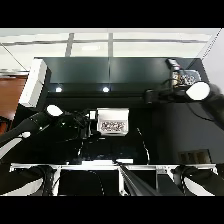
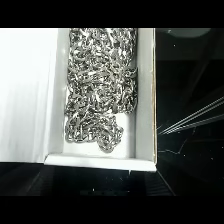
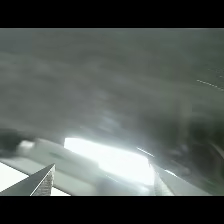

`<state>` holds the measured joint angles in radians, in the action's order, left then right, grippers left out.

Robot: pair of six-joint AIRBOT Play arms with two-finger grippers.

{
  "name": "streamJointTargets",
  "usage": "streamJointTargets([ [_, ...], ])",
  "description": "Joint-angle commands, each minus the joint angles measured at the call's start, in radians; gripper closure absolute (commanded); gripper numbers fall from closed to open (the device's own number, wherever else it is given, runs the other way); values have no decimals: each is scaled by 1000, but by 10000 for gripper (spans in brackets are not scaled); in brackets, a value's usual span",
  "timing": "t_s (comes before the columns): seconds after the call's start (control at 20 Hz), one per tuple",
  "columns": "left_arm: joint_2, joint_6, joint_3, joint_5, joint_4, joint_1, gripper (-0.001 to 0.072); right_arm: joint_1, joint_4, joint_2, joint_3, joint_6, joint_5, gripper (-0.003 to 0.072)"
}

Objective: Fold the box and place the chain.

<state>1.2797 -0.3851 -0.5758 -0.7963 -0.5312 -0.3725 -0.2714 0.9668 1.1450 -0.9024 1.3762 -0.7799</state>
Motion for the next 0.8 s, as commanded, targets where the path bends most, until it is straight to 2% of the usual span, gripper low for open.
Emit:
streamJointTargets([
  [0.0, 1, -1, 0, 4, -2, -1, 244, -110, -245, 126, -12, -283, 99, -19],
  [0.1, 1, -1, 0, 4, -2, -1, 244, -149, -252, 134, -12, -581, -22, -19],
  [0.25, 1, -1, 0, 4, -2, -1, 244, -148, -211, 119, -23, -706, -156, -19],
  [0.45, 1, -1, 0, 3, -2, -1, 243, -151, -162, 92, -24, -872, -272, -19],
  [0.6, 1, -1, 0, 3, -2, -1, 244, -182, -157, 92, -24, -955, -291, -19],
  [0.75, 1, -1, 0, 3, -2, -1, 244, -229, -95, 95, -23, -958, -228, -19],
])
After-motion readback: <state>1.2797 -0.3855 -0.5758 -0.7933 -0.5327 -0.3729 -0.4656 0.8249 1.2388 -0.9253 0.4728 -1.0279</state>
